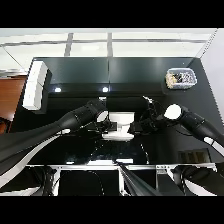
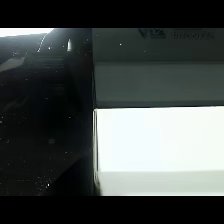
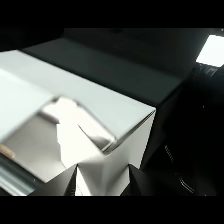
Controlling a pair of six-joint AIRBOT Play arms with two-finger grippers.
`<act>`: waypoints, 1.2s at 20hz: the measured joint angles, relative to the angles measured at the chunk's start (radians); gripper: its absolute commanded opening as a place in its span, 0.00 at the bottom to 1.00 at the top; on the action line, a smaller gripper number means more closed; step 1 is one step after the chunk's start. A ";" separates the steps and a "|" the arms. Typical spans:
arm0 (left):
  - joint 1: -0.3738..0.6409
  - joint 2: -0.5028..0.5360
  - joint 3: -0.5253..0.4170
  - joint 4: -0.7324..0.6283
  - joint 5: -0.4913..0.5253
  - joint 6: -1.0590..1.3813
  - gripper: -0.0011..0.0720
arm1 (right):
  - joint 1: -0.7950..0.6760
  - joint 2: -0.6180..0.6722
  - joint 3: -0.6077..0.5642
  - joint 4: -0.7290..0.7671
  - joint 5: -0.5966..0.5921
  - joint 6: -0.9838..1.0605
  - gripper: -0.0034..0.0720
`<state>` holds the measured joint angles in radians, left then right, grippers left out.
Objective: Fold the box and place the chain.
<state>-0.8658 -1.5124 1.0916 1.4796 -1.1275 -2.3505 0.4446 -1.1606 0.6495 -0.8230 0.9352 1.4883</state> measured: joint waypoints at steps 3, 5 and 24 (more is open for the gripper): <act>0.000 0.000 0.000 0.000 0.000 0.001 0.05 | 0.055 -0.032 0.035 -0.100 -0.019 0.121 0.52; 0.000 0.000 0.000 0.000 0.004 0.002 0.05 | 0.092 -0.058 0.080 -0.193 -0.006 0.224 0.52; 0.000 0.000 0.000 -0.004 0.006 -0.002 0.05 | 0.290 -0.187 0.251 -0.600 0.151 0.739 0.16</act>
